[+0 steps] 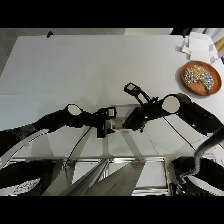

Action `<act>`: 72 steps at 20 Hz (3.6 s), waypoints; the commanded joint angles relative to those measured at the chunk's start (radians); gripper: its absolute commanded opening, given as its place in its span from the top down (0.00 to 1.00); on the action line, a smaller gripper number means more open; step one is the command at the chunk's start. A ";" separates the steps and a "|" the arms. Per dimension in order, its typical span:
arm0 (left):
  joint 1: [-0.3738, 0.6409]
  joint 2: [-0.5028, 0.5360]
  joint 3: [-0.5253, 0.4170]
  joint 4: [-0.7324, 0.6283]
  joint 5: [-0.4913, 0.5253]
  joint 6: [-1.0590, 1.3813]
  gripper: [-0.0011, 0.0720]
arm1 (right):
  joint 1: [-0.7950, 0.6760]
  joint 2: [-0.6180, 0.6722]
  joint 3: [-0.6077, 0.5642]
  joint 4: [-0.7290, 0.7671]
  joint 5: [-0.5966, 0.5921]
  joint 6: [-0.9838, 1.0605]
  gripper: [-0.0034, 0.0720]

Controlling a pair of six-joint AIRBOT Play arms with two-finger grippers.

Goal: Fold the box and place the chain.

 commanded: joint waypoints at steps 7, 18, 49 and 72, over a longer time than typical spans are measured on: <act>0.001 0.000 0.000 0.000 0.000 0.000 0.94 | -0.066 0.156 0.002 -0.097 0.182 0.032 0.79; 0.001 0.000 0.000 0.000 0.000 0.000 0.94 | -0.263 0.183 0.001 -0.247 0.131 0.049 0.79; 0.001 0.000 0.000 0.000 0.000 0.000 0.94 | -0.263 -0.175 0.001 -0.211 0.001 0.161 0.64; 0.001 0.000 0.000 0.000 0.000 0.000 0.94 | -0.246 -0.161 0.000 -0.217 0.078 0.146 0.94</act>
